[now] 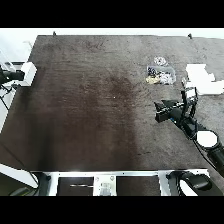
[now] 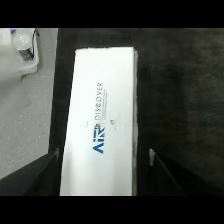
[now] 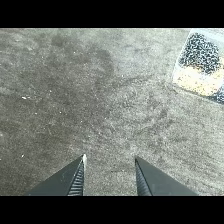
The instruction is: Fold the box and place the chain.
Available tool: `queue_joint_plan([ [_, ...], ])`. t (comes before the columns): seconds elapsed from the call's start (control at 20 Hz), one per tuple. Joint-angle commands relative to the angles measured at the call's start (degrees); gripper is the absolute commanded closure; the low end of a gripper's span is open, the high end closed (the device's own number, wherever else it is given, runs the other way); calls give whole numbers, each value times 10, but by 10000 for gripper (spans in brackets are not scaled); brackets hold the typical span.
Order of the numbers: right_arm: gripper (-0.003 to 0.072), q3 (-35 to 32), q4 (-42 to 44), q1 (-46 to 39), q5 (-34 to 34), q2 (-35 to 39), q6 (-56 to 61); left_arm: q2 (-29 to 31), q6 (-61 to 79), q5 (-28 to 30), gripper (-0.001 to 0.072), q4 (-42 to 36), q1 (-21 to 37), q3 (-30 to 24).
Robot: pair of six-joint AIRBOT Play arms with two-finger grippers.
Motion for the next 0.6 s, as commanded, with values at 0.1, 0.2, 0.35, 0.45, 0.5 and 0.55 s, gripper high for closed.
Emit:
queue_joint_plan([
  [0.1,595,3,1,0,-18,14,0,74,14,-169,693,-24,0,2],
  [0.2,683,7,1,0,-39,35,14,120,46,-189,696,-70,0,-8],
  [0.35,685,7,1,0,-62,72,52,231,107,-158,696,-139,0,-72],
  [0.45,685,7,0,0,-61,81,90,319,160,-108,696,-187,-8,-144],
  [0.5,685,7,1,0,-58,81,94,367,184,-63,697,-200,-22,-186],
  [0.55,686,7,0,0,-52,81,94,411,208,-31,696,-213,-39,-226],
])
